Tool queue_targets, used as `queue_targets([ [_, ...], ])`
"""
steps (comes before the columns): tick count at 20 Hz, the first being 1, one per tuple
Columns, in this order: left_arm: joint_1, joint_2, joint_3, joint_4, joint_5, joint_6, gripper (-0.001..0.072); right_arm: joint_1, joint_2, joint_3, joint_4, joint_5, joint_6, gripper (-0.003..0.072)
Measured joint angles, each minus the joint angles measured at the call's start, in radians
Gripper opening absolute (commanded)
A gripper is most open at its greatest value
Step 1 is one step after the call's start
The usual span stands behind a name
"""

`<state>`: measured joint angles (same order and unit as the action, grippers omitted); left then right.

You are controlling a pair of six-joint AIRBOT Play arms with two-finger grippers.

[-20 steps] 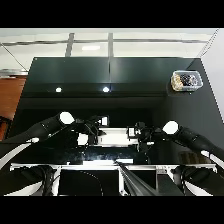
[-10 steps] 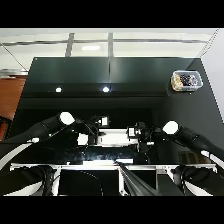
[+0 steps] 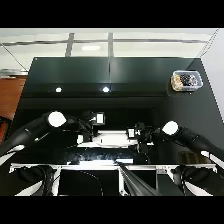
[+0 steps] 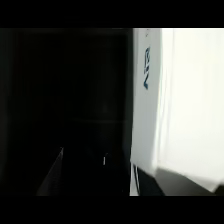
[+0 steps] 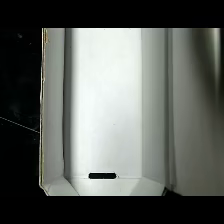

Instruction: Fold the box and place the chain.

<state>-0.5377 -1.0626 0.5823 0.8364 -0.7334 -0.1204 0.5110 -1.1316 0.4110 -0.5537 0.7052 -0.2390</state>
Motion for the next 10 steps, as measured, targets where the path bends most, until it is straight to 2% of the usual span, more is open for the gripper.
queue_targets([
  [1, 0.013, 0.039, 0.000, 0.015, -0.018, -0.035, 0.0473, 0.000, 0.000, 0.000, 0.000, 0.000, 0.000, 0.0443],
  [2, 0.028, 0.075, 0.000, 0.032, -0.045, -0.075, 0.0334, 0.000, 0.000, 0.000, 0.000, 0.000, 0.000, 0.0443],
  [3, 0.048, 0.113, 0.000, 0.042, -0.080, -0.122, 0.0081, 0.000, 0.000, 0.000, 0.000, 0.000, 0.000, 0.0443],
  [4, 0.069, 0.148, 0.000, 0.050, -0.128, -0.172, 0.0030, 0.000, 0.000, 0.000, 0.000, 0.000, 0.000, 0.0421],
  [5, 0.091, 0.178, 0.000, 0.059, -0.182, -0.213, 0.0030, 0.000, 0.000, 0.000, 0.000, 0.000, 0.000, 0.0254],
  [6, 0.113, 0.204, 0.000, 0.060, -0.242, -0.261, 0.0030, 0.000, 0.000, 0.000, 0.000, 0.000, 0.000, 0.0229],
  [8, 0.139, 0.234, -0.003, 0.061, -0.384, -0.363, 0.0029, 0.000, 0.000, 0.000, 0.000, 0.001, 0.000, 0.0228],
  [10, 0.143, 0.248, -0.026, 0.033, -0.477, -0.439, 0.0029, 0.000, 0.000, 0.000, 0.000, 0.003, -0.001, 0.0229],
])
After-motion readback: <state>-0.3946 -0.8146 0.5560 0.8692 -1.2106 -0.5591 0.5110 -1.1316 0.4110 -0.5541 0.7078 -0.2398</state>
